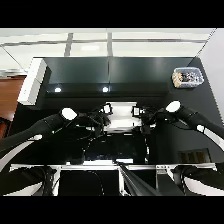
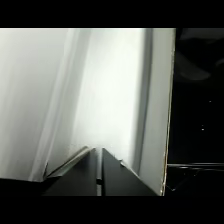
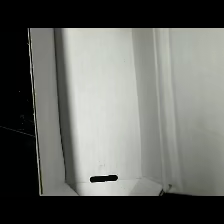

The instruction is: Fold the box and place the chain.

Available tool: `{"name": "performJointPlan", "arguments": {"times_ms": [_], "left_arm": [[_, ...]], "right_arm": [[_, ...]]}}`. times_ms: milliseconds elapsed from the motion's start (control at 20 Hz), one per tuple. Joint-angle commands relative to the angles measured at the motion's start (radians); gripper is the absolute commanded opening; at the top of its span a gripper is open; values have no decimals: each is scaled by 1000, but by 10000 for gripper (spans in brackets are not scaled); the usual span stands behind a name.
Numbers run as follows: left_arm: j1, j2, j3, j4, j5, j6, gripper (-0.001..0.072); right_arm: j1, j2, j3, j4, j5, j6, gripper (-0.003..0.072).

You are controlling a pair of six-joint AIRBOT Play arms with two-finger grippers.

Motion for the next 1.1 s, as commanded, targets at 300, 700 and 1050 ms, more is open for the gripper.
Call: {"name": "performJointPlan", "arguments": {"times_ms": [300, 700, 1050], "left_arm": [[178, 234, 1, 451, -92, -770, 24], [607, 228, -122, 322, -385, -1349, 25], [511, -4, -163, 24, -430, -1186, 24]], "right_arm": [[1, 0, 0, 0, 0, 0, 204], [1, 0, 0, 0, 0, 0, 203], [1, 0, 0, 0, 0, 0, 204]]}}
